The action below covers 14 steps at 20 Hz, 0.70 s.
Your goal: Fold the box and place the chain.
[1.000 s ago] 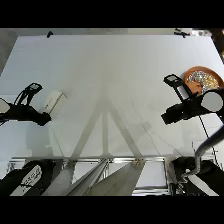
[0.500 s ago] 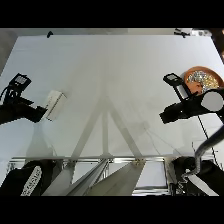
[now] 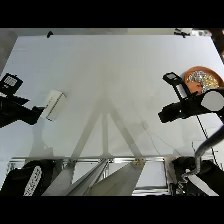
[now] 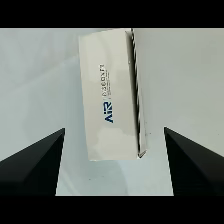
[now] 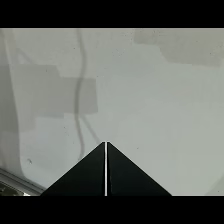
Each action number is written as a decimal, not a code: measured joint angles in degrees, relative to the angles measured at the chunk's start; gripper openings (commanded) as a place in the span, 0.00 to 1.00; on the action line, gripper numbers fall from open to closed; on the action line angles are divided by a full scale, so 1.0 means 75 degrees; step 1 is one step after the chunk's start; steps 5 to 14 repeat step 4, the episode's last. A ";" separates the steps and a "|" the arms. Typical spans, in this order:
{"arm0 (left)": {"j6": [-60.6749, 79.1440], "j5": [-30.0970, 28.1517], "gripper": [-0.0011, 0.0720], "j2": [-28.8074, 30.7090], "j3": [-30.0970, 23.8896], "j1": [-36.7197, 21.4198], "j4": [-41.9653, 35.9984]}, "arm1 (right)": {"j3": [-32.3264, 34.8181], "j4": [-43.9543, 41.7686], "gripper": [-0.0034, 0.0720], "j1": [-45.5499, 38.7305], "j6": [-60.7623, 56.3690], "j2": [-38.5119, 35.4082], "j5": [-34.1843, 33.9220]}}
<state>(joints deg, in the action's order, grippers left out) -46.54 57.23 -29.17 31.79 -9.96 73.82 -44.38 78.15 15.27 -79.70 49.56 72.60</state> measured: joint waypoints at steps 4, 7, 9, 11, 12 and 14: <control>0.0000 0.0006 0.97 0.0041 0.0000 0.0000 -0.0006 | 0.0000 -0.0017 0.06 0.0000 -0.0108 0.0000 -0.0006; 0.0000 0.0006 0.97 0.0041 0.0000 0.0000 -0.0006 | 0.0000 -0.0017 0.06 0.0000 -0.0108 0.0000 -0.0006; 0.0000 0.0006 0.97 0.0041 0.0000 0.0000 -0.0006 | 0.0000 -0.0017 0.06 0.0000 -0.0108 0.0000 -0.0006; 0.0000 0.0006 0.97 0.0041 0.0000 0.0000 -0.0006 | 0.0000 -0.0017 0.06 0.0000 -0.0108 0.0000 -0.0006; 0.0000 0.0006 0.97 0.0041 0.0000 0.0000 -0.0006 | 0.0000 -0.0017 0.06 0.0000 -0.0108 0.0000 -0.0006; 0.0000 0.0006 0.97 0.0041 0.0000 0.0000 -0.0006 | 0.0000 -0.0017 0.06 0.0000 -0.0108 0.0000 -0.0006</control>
